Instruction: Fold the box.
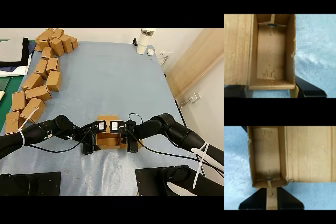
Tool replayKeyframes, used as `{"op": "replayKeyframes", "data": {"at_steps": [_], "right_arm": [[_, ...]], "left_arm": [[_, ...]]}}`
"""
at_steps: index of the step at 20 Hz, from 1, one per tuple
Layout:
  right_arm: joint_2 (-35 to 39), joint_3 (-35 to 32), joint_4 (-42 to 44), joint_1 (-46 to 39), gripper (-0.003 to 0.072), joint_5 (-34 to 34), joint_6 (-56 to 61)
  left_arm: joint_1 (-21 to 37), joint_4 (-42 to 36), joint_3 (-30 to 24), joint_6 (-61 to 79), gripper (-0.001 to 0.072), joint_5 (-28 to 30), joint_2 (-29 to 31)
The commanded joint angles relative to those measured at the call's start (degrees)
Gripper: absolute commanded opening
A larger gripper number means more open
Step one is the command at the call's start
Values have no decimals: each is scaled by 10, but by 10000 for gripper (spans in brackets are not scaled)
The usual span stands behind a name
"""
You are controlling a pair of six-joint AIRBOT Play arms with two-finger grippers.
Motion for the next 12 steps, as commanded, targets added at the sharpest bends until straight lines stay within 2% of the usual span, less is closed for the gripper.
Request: {"op": "replayKeyframes", "data": {"at_steps": [1,8,9,10,11,12], "right_arm": [[-1,0,23,1,160,17,-17],[-2,-33,90,1,166,61,-68],[-2,-35,93,1,293,65,-70],[-2,-37,97,1,479,68,-70],[-2,-37,97,1,543,67,-70],[-2,-37,98,1,569,66,-70]], "left_arm": [[0,0,0,0,462,0,0],[0,0,0,0,462,0,0],[0,0,0,0,462,0,0],[0,0,0,0,462,0,0],[0,0,0,0,462,0,0],[0,0,0,0,462,0,0]]}}
